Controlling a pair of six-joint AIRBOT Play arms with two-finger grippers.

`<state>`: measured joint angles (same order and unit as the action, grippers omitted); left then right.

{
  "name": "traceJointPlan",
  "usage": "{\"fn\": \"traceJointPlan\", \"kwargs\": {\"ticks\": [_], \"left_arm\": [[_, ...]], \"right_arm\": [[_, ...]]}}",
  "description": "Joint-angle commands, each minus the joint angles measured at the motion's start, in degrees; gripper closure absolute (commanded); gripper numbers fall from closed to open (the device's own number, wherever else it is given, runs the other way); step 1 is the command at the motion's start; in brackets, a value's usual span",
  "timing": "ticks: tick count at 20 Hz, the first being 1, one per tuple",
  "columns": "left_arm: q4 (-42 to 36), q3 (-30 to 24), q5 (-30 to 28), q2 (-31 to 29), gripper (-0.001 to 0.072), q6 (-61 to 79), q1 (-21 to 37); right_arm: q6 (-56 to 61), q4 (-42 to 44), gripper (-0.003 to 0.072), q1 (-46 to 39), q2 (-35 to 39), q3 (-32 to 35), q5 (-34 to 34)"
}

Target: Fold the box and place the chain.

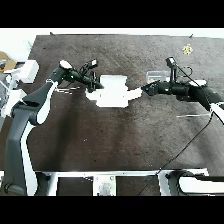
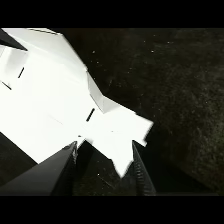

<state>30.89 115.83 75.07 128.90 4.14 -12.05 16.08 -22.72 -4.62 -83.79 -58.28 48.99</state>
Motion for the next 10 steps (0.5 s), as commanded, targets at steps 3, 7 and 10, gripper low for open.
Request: {"fn": "traceJointPlan", "kwargs": {"ticks": [3, 7, 10], "left_arm": [[0.2, -2.3, -2.1, 0.0, 0.0698, 2.4, 0.0], [2.7, -2.3, -2.1, 0.0, 0.0697, 2.4, 0.0], [3.5, -2.3, -2.1, 0.0, 0.0697, 2.4, 0.0]], "right_arm": [[-9.0, -0.2, 0.0301, 3.3, -0.7, 0.0, -0.5], [-15.5, -0.6, 0.0137, 5.8, -0.7, 0.0, -4.0], [-18.6, -4.5, 0.0089, 7.6, -0.7, 0.0, -4.2]]}}
